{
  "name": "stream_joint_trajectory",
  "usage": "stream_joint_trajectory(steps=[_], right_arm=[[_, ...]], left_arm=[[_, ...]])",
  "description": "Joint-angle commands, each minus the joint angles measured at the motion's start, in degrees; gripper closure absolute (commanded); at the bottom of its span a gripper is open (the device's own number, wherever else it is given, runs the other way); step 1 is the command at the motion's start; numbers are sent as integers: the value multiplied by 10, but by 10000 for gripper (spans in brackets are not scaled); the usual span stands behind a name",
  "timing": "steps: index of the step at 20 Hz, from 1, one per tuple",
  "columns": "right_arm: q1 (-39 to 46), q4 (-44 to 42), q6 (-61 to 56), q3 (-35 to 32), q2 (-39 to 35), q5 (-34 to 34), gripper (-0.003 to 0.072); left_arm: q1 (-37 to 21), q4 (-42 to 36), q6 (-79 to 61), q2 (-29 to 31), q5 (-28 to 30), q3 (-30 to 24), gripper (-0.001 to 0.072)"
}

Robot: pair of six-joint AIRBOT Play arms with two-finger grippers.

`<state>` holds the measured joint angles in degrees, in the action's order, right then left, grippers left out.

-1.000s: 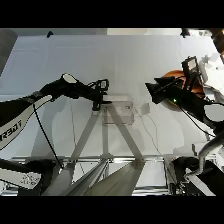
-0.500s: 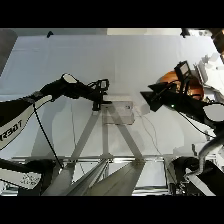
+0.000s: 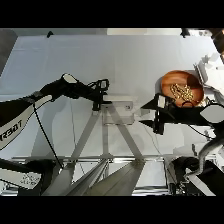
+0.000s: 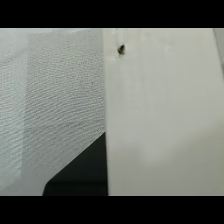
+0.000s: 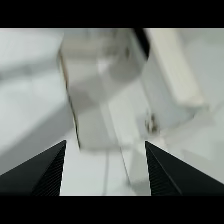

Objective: Fold the box and place the chain.

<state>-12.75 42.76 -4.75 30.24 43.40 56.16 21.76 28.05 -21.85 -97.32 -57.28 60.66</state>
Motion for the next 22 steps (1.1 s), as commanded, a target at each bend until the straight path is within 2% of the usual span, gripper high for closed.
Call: stream_joint_trajectory(steps=[1, 5, 6, 9, 11, 14, 19, 22], right_arm=[[0, 78, 27, 0, 4, 7, 129], [0, 68, 111, 0, 67, 7, 124], [0, 63, 113, 0, 100, 7, 89], [0, 25, 121, 0, 189, -20, 81], [0, -11, 126, 0, 223, -44, 25], [0, -19, 126, 0, 230, -80, -7], [-62, 3, 125, 0, 231, -208, -14], [-82, 50, 88, 0, 232, -226, -14]], left_arm=[[0, 0, 0, 0, 0, 0, 700], [0, 0, 0, 0, 0, 0, 700], [0, 0, 0, 0, 0, 0, 700], [0, 0, 0, 0, 0, 0, 700], [0, 0, 0, 0, 0, 0, 700], [0, 0, 0, 0, 0, 0, 700], [0, 0, 0, 0, 0, 0, 700], [0, 0, 0, 0, 0, 0, 700]])
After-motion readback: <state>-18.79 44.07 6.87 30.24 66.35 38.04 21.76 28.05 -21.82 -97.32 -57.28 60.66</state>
